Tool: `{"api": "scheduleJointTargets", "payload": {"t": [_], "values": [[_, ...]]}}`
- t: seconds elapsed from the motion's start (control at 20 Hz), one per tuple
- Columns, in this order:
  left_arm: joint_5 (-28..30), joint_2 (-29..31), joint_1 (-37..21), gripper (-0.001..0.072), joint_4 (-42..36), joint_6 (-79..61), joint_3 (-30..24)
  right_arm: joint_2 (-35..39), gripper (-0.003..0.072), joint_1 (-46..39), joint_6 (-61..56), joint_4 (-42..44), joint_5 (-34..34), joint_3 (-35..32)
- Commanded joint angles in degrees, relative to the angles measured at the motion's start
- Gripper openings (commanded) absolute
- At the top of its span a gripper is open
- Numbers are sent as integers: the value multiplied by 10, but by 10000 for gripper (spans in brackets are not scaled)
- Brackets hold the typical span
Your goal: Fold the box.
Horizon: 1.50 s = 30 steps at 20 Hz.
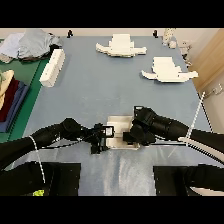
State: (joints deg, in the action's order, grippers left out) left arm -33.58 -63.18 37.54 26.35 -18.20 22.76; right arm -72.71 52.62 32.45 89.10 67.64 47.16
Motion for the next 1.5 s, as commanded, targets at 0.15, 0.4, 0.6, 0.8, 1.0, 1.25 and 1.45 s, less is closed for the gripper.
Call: {"api": "scheduleJointTargets", "payload": {"t": [0.15,0.4,0.6,0.8,1.0,1.25,1.45], "values": [[0,0,0,420,0,0,0,8,619,0,10,4,45,9],[0,0,0,420,0,0,0,8,321,0,7,-3,44,9],[0,0,0,420,0,0,0,7,1,0,8,-5,30,9],[0,0,0,420,0,0,0,8,466,0,10,-6,15,9],[0,0,0,420,0,0,0,28,556,0,37,12,22,12],[0,0,0,420,0,0,0,136,555,-2,66,-24,112,65],[0,0,0,420,0,0,0,215,55,-50,95,-106,190,56]]}}
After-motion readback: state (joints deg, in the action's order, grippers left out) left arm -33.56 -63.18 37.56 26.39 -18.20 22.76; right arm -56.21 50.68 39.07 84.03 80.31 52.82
